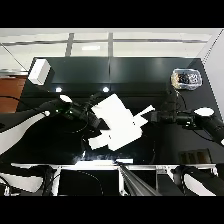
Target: Fold the box and place the chain.
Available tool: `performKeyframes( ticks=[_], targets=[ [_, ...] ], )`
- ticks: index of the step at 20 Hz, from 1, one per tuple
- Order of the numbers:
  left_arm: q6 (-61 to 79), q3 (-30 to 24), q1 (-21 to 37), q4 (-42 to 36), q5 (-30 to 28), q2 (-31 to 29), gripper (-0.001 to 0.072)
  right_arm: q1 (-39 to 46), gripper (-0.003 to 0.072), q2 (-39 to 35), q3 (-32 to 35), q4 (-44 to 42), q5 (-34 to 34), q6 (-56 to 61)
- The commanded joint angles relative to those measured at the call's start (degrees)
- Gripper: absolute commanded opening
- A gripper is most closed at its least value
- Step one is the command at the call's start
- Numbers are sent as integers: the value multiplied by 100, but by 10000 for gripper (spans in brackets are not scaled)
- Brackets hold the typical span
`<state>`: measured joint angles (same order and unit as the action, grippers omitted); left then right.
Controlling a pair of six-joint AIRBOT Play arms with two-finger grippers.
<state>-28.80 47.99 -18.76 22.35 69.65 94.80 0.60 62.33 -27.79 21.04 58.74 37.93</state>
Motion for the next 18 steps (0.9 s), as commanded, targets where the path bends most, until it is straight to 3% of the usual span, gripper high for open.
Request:
performKeyframes(
  ticks=[1,3,5,7,8,9,10,11,14,18],
  targets=[
    [7,2,-33,-81,-107,9,481,-2,42,-2,2,9,13,2],
    [7,4,-31,-101,-105,9,438,0,43,-2,2,9,33,2],
    [11,4,-4,-199,-131,9,178,-2,43,-2,2,20,59,2],
    [11,4,59,-247,-153,7,103,0,43,-2,2,22,96,4],
    [11,4,103,-240,-109,7,56,0,98,-2,2,22,142,2],
    [13,4,160,-238,-2,7,27,2,279,-2,2,24,166,7],
    [13,4,229,-223,118,7,27,17,545,-7,-2,24,184,28],
    [11,4,299,-205,225,2,26,66,605,-28,-11,24,223,28],
    [9,4,398,-157,317,-140,24,476,604,-114,-446,612,785,39],
    [367,4,214,378,70,-798,24,748,604,-293,-1692,1919,1624,74]
  ],
)
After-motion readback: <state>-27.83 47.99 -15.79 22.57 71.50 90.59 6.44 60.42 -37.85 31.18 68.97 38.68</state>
